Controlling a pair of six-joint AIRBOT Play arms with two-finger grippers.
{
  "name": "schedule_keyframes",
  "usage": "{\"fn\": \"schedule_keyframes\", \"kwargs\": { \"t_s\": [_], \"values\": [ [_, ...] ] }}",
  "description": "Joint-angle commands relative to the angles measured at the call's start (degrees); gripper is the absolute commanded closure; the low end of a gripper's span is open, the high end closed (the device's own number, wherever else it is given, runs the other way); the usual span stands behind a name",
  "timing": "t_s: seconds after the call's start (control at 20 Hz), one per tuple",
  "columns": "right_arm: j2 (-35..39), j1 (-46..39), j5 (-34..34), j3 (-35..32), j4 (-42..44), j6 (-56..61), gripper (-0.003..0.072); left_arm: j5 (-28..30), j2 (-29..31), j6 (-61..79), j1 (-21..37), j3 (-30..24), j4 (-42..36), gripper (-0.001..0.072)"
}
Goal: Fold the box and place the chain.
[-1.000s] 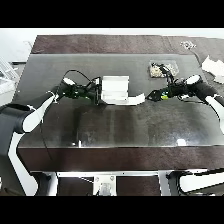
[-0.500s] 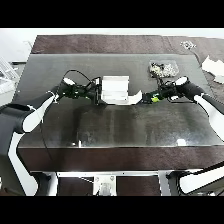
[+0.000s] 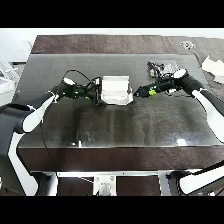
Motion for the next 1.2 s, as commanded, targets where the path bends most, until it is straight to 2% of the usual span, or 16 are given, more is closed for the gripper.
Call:
{"fn": "schedule_keyframes", "kwargs": {
  "t_s": [0.0,0.05,0.1,0.15,0.2,0.5,0.6,0.9,0.95,1.15],
  "values": [
    [-0.09,0.28,1.42,1.49,0.57,0.35,0.0528,0.00,0.04,0.02,0.04,0.02,0.02,0.0222],
    [-0.15,0.37,1.42,1.49,0.55,0.35,0.0513,-0.02,0.04,0.02,0.04,0.02,0.02,0.0222],
    [-0.20,0.37,1.42,1.49,0.55,0.35,0.0413,-0.02,0.04,0.02,0.04,0.02,0.02,0.0222],
    [-0.20,0.35,1.46,1.49,0.52,0.35,0.0264,-0.02,0.04,0.02,0.04,0.02,0.02,0.0222],
    [-0.20,0.35,1.46,1.49,0.52,0.35,0.0235,-0.02,0.02,0.02,0.04,0.02,0.02,0.0222],
    [-0.20,1.99,1.46,1.49,0.98,0.39,0.0239,0.00,0.04,0.02,0.04,0.02,0.02,0.0222],
    [-0.20,2.97,1.46,1.49,0.96,0.90,0.0279,0.00,0.02,0.02,0.04,0.02,0.02,0.0222],
    [-0.20,3.39,1.86,1.51,0.92,3.19,0.0271,0.00,0.04,0.02,0.04,0.02,0.02,0.0222],
    [-0.20,3.41,1.99,1.51,0.92,3.21,0.0306,0.00,0.02,0.02,0.04,0.02,0.02,0.0222],
    [-0.20,3.45,2.34,1.55,0.92,4.79,0.0308,0.00,0.04,0.02,0.04,0.02,0.02,0.0222]
  ]
}}
